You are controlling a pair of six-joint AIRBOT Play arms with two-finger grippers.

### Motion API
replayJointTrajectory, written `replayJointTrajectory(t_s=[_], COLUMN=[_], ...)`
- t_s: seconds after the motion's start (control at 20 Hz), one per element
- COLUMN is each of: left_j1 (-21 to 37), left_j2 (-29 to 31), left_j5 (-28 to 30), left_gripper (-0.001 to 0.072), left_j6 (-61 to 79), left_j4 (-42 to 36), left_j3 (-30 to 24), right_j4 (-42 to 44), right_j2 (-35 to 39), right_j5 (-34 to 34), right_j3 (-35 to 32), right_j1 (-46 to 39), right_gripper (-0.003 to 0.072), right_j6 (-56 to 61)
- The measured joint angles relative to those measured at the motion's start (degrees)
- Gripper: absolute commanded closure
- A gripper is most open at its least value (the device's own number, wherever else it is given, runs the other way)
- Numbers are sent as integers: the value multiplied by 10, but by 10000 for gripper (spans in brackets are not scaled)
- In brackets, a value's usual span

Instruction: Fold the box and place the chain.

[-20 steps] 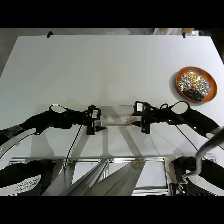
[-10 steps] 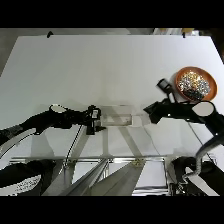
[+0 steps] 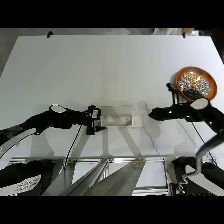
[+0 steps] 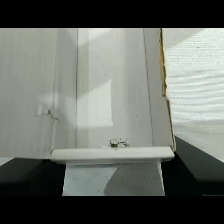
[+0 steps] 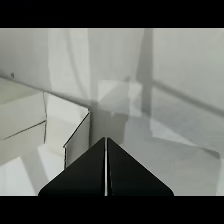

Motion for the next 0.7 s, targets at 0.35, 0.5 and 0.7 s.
replayJointTrajectory(t_s=[0.35,0.5,0.7], left_j1=[0,0,0], left_j2=[0,0,0], left_j5=[0,0,0], left_gripper=[571,571,571], left_j6=[0,0,0], left_j4=[0,0,0], left_j3=[0,0,0], right_j4=[32,39,76], right_j2=[-32,-34,-18], right_j5=[-10,-13,6], right_j3=[0,0,0], right_j1=[49,53,68], right_gripper=[673,672,434], right_j6=[-4,-5,-31])
